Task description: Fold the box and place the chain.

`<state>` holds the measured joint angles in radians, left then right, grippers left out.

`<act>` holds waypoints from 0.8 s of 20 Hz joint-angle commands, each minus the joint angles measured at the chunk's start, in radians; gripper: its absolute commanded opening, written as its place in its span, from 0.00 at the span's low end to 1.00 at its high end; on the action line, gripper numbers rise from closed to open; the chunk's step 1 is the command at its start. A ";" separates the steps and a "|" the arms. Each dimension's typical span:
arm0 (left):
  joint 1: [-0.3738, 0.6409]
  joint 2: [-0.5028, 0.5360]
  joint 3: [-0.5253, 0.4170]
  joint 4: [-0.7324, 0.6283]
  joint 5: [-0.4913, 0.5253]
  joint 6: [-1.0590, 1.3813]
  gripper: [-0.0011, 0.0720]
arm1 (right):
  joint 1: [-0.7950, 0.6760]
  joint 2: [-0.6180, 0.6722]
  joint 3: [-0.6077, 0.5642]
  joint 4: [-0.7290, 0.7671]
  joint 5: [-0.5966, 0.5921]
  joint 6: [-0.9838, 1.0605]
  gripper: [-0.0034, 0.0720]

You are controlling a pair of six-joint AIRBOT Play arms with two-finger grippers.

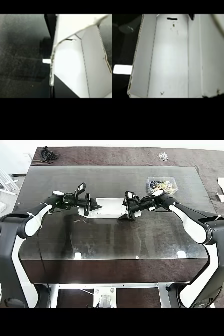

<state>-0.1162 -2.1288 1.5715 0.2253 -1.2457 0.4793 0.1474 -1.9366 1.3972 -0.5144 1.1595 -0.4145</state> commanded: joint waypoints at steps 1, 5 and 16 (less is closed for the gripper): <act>0.000 0.001 0.000 0.000 0.001 0.000 0.04 | 0.001 -0.003 0.001 0.002 -0.003 -0.006 0.97; 0.000 0.001 0.000 0.000 0.001 0.000 0.04 | 0.001 -0.003 0.001 0.002 -0.003 -0.006 0.97; 0.000 0.001 0.000 0.000 0.001 0.000 0.04 | 0.001 -0.003 0.001 0.036 0.002 -0.013 1.00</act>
